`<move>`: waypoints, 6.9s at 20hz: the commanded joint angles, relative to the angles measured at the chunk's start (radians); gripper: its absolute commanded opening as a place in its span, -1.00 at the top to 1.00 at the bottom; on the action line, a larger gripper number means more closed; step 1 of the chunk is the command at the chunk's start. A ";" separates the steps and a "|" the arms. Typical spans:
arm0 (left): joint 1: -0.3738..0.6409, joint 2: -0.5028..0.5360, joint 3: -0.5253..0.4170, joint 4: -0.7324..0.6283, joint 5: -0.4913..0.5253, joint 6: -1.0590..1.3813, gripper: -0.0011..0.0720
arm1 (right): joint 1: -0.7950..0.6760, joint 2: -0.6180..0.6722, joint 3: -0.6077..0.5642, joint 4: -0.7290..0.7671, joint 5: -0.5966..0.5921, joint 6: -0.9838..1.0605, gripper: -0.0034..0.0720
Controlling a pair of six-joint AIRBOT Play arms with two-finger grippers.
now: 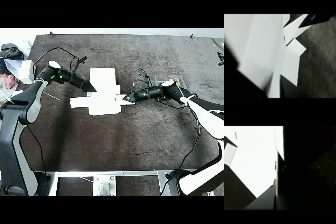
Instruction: Fold the box and place the chain.
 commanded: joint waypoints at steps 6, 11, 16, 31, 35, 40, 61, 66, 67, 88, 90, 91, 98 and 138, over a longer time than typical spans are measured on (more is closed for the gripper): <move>-0.001 0.000 0.001 0.010 0.011 0.059 0.94 | -0.018 0.003 0.001 -0.040 0.031 0.001 -0.07; -0.001 0.000 0.000 0.010 -0.002 0.246 0.94 | -0.188 0.057 0.001 -0.034 0.089 0.001 -0.07; -0.001 0.001 0.000 0.011 -0.041 0.473 0.95 | -0.274 0.095 0.002 0.075 0.085 0.000 -0.07; -0.001 0.014 -0.069 -0.056 0.087 0.792 0.96 | -0.101 0.092 0.002 0.010 -0.230 -0.086 -0.07; -0.001 0.014 -0.143 -0.088 0.131 0.869 0.96 | -0.101 0.092 0.002 -0.050 -0.298 -0.086 -0.07; -0.001 0.014 -0.163 -0.086 0.172 0.910 0.96 | -0.101 0.092 0.002 -0.053 -0.314 -0.095 -0.08; -0.003 0.014 -0.174 -0.062 0.198 0.916 0.94 | 0.058 0.093 0.004 0.002 0.169 -0.782 -0.69; -0.003 0.014 -0.174 -0.062 0.198 0.916 0.94 | 0.193 0.093 0.003 -0.195 0.011 -0.751 -0.84; -0.003 0.014 -0.174 -0.062 0.198 0.916 0.94 | 0.208 0.093 0.003 -0.225 -0.017 -0.714 -0.84; -0.003 0.014 -0.174 -0.065 0.200 0.916 0.94 | 0.259 0.222 -0.239 -0.173 -0.315 -0.797 -0.84; -0.003 0.014 -0.174 -0.065 0.200 0.916 0.94 | 0.260 0.208 -0.239 -0.126 -0.315 -0.906 -0.84; -0.003 0.014 -0.174 -0.065 0.200 0.916 0.94 | 0.260 0.202 -0.239 -0.101 -0.316 -0.944 -0.84; -0.003 0.014 -0.174 -0.065 0.200 0.916 0.94 | 0.263 0.176 -0.237 -0.058 -0.418 -1.003 -0.84; -0.003 0.014 -0.174 -0.068 0.200 0.916 0.94 | 0.164 0.074 0.032 -0.087 -0.356 -0.855 -0.84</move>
